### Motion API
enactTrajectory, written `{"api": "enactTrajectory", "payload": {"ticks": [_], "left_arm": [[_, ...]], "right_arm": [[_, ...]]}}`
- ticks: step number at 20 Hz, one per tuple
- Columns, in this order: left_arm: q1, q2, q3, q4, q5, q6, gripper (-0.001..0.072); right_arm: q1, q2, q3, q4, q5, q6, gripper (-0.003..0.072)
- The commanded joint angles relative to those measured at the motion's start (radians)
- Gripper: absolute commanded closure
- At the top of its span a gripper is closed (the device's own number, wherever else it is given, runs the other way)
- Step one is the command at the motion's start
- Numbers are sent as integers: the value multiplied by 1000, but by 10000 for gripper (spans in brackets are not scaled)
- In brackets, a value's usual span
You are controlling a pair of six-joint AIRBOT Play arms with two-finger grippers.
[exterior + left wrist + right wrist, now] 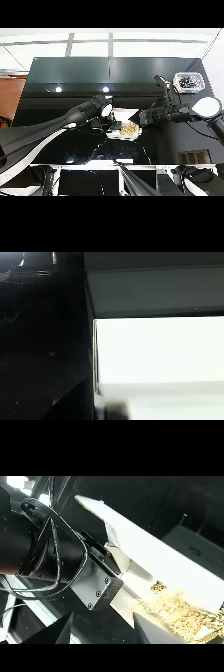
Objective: Fold the box and place the chain.
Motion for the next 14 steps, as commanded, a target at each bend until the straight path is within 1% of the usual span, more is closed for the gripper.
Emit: {"api": "enactTrajectory", "payload": {"ticks": [1,4,5,6,8,10,12,14], "left_arm": [[0,0,0,0,0,0,681],[0,0,0,0,0,0,681],[0,0,0,0,0,0,681],[0,0,0,0,0,0,681],[0,0,0,0,0,0,681],[0,0,0,0,0,0,681],[0,0,0,0,0,0,681],[1,0,0,0,0,0,681]], "right_arm": [[-75,1,4,-3,77,-70,250],[-249,37,13,-30,169,-159,250],[-296,66,-3,-61,188,-204,250],[-328,96,-37,-84,174,-245,251],[-363,132,-154,-81,46,-286,250],[-349,130,-264,-76,-84,-367,248],[-311,130,-343,-79,-179,-509,-31],[-257,130,-385,-116,-220,-706,-31]]}}
